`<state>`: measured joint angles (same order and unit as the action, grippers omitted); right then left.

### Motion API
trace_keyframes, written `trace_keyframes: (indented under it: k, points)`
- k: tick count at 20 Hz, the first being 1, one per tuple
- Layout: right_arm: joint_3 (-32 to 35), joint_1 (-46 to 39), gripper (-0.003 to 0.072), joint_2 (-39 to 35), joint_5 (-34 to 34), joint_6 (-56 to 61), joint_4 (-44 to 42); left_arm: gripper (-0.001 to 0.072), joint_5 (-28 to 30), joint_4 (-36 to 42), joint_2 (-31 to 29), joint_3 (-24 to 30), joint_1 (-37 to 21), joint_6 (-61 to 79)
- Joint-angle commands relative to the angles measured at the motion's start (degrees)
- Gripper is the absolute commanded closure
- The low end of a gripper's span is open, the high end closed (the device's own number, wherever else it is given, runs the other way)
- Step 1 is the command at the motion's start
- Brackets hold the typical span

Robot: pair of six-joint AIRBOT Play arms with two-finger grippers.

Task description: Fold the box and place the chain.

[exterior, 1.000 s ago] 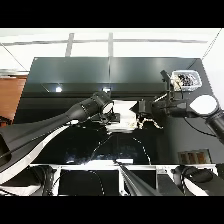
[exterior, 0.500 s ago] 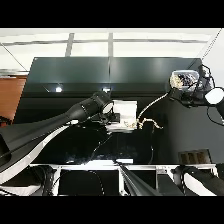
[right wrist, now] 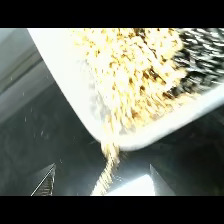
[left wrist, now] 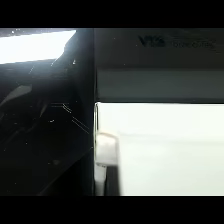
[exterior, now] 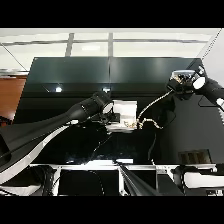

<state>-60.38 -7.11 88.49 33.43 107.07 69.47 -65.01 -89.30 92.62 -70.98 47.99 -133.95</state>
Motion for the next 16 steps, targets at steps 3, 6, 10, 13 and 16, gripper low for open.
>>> trace_keyframes:
  k: [3,6,10,13,16]
  points:
    - [-3.21,-0.92,0.0588,3.93,2.27,0.24,-0.33,0.0677,0.02,0.0,0.0,0.02,-0.02,0.02]
    - [-3.41,-1.68,0.0662,-0.48,6.51,-11.67,-0.46,0.0677,0.04,0.0,0.0,0.02,-0.02,0.02]
    - [-3.43,-1.81,0.0662,-14.1,22.53,-37.81,-8.11,0.0677,0.33,0.0,0.0,0.02,-0.02,0.02]
    - [-3.43,-1.81,0.0662,-25.81,28.81,-40.3,-11.45,0.0677,0.33,0.0,0.0,0.02,-0.02,0.02]
    - [-3.82,-1.81,0.0662,-36.39,30.05,-40.26,-19.41,0.0677,0.2,0.0,0.0,0.02,-0.02,0.02]
